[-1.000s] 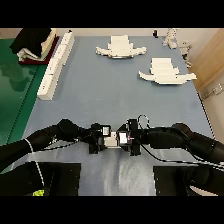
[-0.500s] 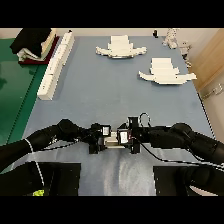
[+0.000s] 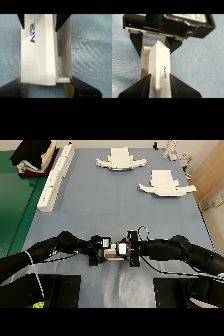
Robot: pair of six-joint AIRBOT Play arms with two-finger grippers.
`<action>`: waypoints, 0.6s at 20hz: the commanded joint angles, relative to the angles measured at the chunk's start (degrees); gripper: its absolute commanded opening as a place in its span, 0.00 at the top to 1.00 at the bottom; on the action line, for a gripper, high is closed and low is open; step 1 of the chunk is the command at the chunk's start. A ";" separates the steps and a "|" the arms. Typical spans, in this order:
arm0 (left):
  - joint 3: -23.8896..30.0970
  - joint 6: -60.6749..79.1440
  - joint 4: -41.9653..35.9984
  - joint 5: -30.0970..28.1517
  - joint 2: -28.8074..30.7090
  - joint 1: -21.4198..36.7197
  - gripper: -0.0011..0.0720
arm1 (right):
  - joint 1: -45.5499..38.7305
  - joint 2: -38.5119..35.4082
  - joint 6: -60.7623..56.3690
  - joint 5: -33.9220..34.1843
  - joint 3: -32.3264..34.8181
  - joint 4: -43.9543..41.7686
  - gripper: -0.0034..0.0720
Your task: Fold the box.
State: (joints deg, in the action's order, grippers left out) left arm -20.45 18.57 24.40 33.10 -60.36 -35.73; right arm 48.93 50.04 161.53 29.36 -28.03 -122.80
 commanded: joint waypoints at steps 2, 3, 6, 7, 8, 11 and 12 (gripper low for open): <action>-0.02 0.00 0.00 0.00 -0.04 0.00 0.36 | 2.89 0.35 -6.82 -2.05 0.79 4.28 0.51; -0.04 0.00 0.00 0.00 -0.04 0.00 0.36 | 3.85 0.37 -9.49 -3.48 1.16 7.04 0.52; -0.02 0.00 0.00 0.00 -0.02 0.00 0.36 | 4.76 0.37 -13.25 -4.02 1.33 11.06 0.57; -0.02 0.00 0.00 0.00 -0.04 0.00 0.36 | 4.79 0.50 -13.25 -4.02 1.33 11.43 0.57; -0.02 0.00 0.00 0.02 -0.04 0.00 0.36 | 4.79 0.63 -13.25 -3.82 1.33 11.41 0.57; -0.02 0.00 0.00 0.00 -0.04 0.00 0.36 | 4.79 0.72 -13.22 -3.04 1.33 11.37 0.57; -0.02 0.00 0.00 0.02 -0.04 0.00 0.36 | 4.79 0.72 -13.22 -2.91 1.33 11.37 0.57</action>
